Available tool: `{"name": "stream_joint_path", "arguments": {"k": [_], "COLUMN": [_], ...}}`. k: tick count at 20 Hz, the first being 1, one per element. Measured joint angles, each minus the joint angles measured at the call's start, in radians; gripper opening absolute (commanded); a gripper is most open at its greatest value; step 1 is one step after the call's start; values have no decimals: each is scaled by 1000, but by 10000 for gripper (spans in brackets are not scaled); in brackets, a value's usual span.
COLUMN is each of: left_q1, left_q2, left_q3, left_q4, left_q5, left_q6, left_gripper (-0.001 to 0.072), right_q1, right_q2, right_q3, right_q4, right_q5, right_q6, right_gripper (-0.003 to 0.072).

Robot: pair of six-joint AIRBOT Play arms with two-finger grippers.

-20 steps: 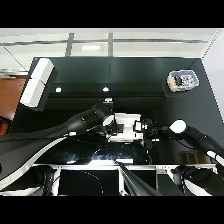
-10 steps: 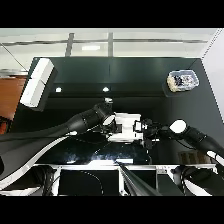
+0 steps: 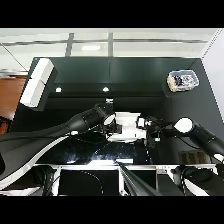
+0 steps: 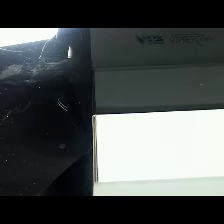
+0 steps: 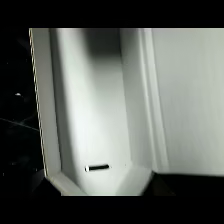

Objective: Fold the box and place the chain.

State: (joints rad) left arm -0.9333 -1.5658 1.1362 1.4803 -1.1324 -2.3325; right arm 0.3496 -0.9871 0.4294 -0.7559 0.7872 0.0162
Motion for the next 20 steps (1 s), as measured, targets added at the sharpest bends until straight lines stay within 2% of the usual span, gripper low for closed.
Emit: {"name": "stream_joint_path", "arguments": {"k": [5,11,13,15,16,20], "left_q1": [0,0,0,0,0,0], "left_q2": [0,0,0,0,0,0], "left_q3": [0,0,0,0,0,0], "left_q4": [3,-2,-4,-4,-4,-4], "left_q5": [11,21,24,26,26,29], "left_q6": [8,7,6,4,3,4], "left_gripper": [27,27,27,27,27,27], "right_q1": [-20,-16,7,32,43,64], "right_q2": [12,-7,-11,-13,-14,-15], "right_q3": [14,15,12,8,7,5], "right_q4": [-125,-74,-52,-42,-39,-29], "right_q5": [62,75,74,67,58,37], "right_q6": [55,8,-3,-9,-12,-15], "right_gripper": [697,694,413,221,172,172]}}
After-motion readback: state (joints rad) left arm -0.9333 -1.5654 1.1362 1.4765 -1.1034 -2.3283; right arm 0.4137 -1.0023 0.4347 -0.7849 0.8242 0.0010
